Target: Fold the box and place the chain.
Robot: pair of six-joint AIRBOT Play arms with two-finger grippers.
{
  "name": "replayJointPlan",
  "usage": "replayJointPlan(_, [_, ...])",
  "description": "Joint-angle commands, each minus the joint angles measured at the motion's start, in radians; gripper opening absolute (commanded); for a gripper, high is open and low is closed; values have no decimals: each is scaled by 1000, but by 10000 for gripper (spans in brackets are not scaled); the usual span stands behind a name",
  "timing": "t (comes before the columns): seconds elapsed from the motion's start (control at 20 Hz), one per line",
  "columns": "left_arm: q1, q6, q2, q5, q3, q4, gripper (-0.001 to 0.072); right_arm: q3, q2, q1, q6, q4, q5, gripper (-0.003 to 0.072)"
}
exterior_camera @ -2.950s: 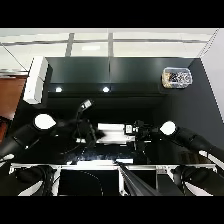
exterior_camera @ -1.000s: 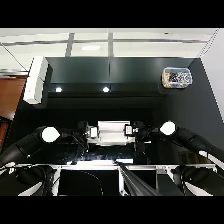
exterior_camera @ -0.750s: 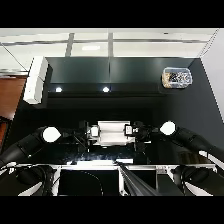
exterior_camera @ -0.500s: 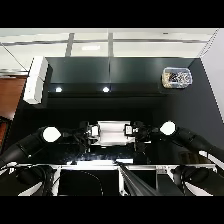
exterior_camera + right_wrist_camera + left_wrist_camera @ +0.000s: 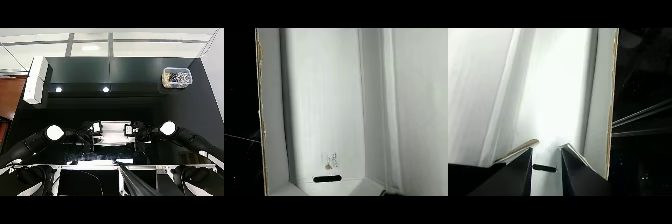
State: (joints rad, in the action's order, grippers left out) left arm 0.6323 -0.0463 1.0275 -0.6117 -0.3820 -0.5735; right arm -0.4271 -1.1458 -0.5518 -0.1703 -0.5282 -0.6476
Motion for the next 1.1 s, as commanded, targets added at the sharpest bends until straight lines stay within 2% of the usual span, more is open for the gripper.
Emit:
replayJointPlan(0.0, [32,43,20,10,-2,40,220,0,0,-1,2,0,1,479])
replayJointPlan(0.35, [44,43,25,40,-2,44,218,0,0,-1,2,0,1,479])
replayJointPlan(0.45, [44,43,25,40,-2,44,125,0,0,-1,2,0,1,480])
replayJointPlan(0.5, [44,43,25,40,-2,45,126,0,0,-1,2,0,1,480])
replayJointPlan(0.55, [44,43,25,42,-2,49,177,0,0,-1,2,0,1,480])
replayJointPlan(0.6, [43,43,25,44,-2,53,315,0,0,-1,2,1,1,480])
replayJointPlan(0.65, [43,43,25,44,-2,51,354,0,0,-1,2,0,1,480])
replayJointPlan(0.7, [43,43,25,44,-2,51,352,0,0,-1,2,1,1,480])
replayJointPlan(0.75, [43,39,25,43,-2,51,257,0,0,-1,2,0,1,479])
replayJointPlan(0.8, [43,39,24,43,-2,51,75,0,0,-1,2,0,1,479])
replayJointPlan(0.9, [38,39,15,50,-3,29,67,0,0,-1,2,1,1,480])
replayJointPlan(0.95, [23,19,-4,31,-8,-19,28,0,0,-1,2,1,0,480])
replayJointPlan(1.05, [-42,-151,-72,-20,-13,-141,28,0,0,-1,2,1,0,480])
